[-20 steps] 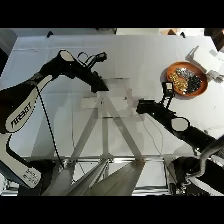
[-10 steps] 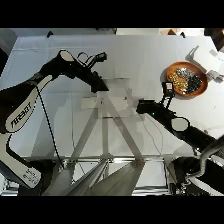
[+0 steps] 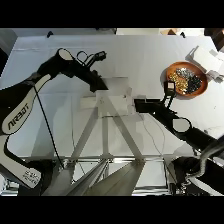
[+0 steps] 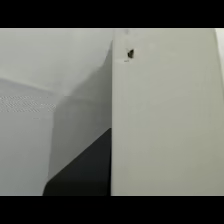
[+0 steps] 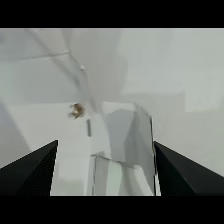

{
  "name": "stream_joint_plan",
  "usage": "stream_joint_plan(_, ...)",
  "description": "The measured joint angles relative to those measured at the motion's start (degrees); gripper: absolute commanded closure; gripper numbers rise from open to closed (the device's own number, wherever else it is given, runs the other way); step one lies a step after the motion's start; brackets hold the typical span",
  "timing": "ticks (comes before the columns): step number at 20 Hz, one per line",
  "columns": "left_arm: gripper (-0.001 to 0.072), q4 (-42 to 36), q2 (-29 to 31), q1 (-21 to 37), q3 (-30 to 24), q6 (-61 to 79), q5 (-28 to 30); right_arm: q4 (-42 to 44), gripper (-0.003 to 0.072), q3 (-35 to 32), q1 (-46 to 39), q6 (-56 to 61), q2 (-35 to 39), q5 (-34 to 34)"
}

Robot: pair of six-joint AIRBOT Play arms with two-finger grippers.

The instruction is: Fold the box and place the chain.

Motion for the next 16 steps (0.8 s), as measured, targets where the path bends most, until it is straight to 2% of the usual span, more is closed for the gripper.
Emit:
stream_joint_plan(3,0.0712,0.72,5.79,1.88,0.0,2.62,-4.74,-0.13,0.0011,0.0,0.0,-0.13,5.01,-6.45)
stream_joint_plan(7,0.0715,8.11,15.82,3.41,-0.13,2.86,-11.37,-0.15,0.0017,0.0,0.0,-0.44,12.39,-19.32)
stream_joint_plan(10,0.0715,9.14,22.08,3.61,-2.54,-1.01,-12.79,0.68,0.0017,0.0,0.0,-4.24,16.04,-25.24)
stream_joint_plan(13,0.0713,8.26,28.85,3.45,-10.49,-1.07,-11.5,4.59,0.0017,0.0,0.0,-9.62,17.68,-27.74)
stream_joint_plan(16,0.0709,7.13,33.83,3.52,-21.46,2.97,-4.39,9.77,0.0017,0.0,0.0,-13.62,18.32,-28.94)
